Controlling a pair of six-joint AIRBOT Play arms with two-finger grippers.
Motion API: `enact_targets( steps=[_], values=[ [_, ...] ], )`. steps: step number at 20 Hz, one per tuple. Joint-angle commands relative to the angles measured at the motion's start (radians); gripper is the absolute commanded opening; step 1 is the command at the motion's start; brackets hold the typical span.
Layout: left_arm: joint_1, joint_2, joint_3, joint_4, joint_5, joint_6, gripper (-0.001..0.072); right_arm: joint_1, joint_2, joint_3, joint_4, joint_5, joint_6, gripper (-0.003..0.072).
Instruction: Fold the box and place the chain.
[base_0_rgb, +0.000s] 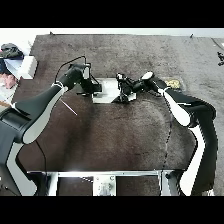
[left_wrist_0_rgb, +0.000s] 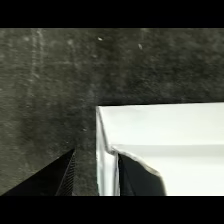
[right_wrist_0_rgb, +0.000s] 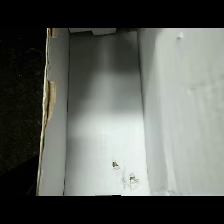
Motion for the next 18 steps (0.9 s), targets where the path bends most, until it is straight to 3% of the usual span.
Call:
enact_targets(
  steps=[1,4,7,10,11,17,18],
  values=[
    [-0.009,-0.013,0.02,0.053,-0.011,-0.036,0.0283,0.001,-0.001,0.0,0.0,0.0,0.0,0.0266],
    [-0.019,-0.095,0.118,0.055,-0.119,-0.018,0.0283,0.001,-0.001,0.0,0.0,0.0,0.0,0.0266],
    [-0.044,-0.119,0.177,0.127,-0.147,-0.012,0.0271,0.001,-0.001,0.0,0.0,0.0,0.0,0.0266],
    [-0.044,-0.124,0.179,0.13,-0.155,-0.014,0.0079,0.001,-0.001,0.0,0.0,0.0,0.0,0.0266],
    [-0.044,-0.124,0.179,0.13,-0.154,-0.014,0.0051,0.001,-0.001,0.0,0.0,0.0,0.0,0.0266],
    [-0.044,-0.123,0.181,0.127,-0.15,-0.01,0.0048,0.001,-0.001,0.0,0.0,0.0,0.0,0.0266],
    [-0.044,-0.121,0.181,0.12,-0.15,-0.008,0.0091,0.001,-0.001,0.0,0.0,0.0,0.0,0.0266]
  ],
)
